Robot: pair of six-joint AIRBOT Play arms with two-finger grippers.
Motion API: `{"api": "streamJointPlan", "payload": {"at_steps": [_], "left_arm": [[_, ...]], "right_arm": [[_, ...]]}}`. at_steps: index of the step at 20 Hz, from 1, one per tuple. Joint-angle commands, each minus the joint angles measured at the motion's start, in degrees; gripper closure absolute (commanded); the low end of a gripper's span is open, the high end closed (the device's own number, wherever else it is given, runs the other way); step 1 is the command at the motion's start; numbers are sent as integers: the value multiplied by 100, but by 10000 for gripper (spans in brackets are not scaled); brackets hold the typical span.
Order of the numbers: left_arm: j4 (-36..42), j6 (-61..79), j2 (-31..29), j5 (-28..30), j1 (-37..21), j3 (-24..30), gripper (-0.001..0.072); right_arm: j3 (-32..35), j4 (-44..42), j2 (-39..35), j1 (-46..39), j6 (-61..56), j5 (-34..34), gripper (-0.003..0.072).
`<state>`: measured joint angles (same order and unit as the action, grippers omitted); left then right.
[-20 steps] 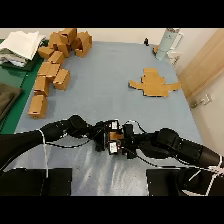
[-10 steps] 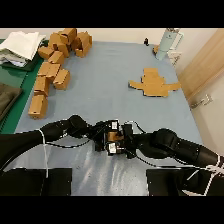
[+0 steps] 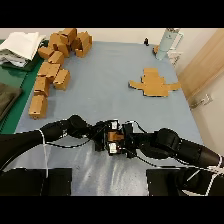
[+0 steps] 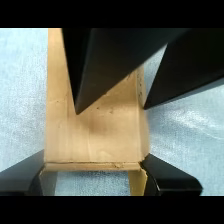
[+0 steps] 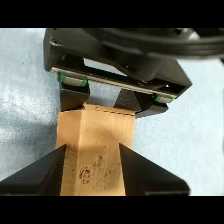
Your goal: Fold the box.
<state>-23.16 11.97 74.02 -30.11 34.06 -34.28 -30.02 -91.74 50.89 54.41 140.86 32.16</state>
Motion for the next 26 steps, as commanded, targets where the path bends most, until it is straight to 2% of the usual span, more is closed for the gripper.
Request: {"api": "streamJointPlan", "payload": {"at_steps": [1, 5, 9, 20, 23, 24, 26], "left_arm": [[-2, 2, -2, 2, 0, -7, 155], [-2, 2, -2, 2, 0, -7, 155], [-2, 2, -2, 2, 0, -7, 155], [-2, 2, -2, 2, 0, -7, 155], [-2, 2, -2, 2, 0, -7, 155], [-2, 2, -2, 2, 0, -7, 155], [-2, 2, -2, 2, 0, -7, 155]], "right_arm": [[0, -70, -114, 0, 0, 4, 145], [24, -72, -251, 0, -2, 240, 145], [245, -66, -240, 0, 0, -7, 145], [254, 155, -48, -7, 0, -339, 150], [256, 155, -48, -7, -2, -341, 192], [256, 153, -48, -7, -2, -341, 243], [256, 153, -50, -9, -2, -341, 252]]}}
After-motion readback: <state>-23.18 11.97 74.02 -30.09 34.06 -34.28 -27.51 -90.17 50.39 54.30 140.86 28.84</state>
